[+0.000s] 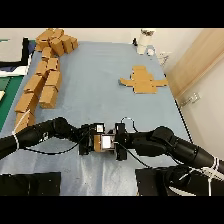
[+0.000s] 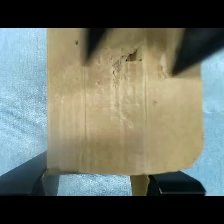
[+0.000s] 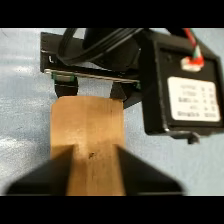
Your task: Fold the box.
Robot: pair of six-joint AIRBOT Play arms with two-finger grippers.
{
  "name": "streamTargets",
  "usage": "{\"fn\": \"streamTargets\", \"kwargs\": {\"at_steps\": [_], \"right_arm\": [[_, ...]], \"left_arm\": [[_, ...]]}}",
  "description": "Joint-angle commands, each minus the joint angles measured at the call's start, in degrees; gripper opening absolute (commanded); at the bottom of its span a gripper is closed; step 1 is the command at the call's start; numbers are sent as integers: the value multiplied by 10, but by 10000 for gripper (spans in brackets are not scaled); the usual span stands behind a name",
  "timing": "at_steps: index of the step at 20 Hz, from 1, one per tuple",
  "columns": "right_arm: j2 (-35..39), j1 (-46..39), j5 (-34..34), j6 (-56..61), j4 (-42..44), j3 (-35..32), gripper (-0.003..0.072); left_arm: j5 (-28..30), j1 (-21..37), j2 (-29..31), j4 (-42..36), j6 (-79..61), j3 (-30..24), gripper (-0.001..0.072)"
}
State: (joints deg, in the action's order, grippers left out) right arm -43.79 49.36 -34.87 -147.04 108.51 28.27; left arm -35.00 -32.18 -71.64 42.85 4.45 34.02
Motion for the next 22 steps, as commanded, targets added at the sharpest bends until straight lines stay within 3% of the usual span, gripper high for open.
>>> {"fn": "streamTargets", "kwargs": {"at_steps": [1, 4, 6, 18, 22], "right_arm": [[3, 7, 8, 0, -12, -7, 543], [1, 7, 4, 0, -17, -7, 543], [-6, 7, 3, 0, -25, -7, 619], [-22, 19, 15, 19, -59, -7, 602], [-16, 65, 20, 119, -173, -11, 601]], "left_arm": [[0, 0, 0, 0, 0, 0, 470], [0, 0, 0, 0, 0, 0, 471], [0, 0, 0, 0, 0, 0, 470], [0, 0, 0, 0, 0, 0, 470], [0, 0, 0, 0, 0, 0, 470]]}}
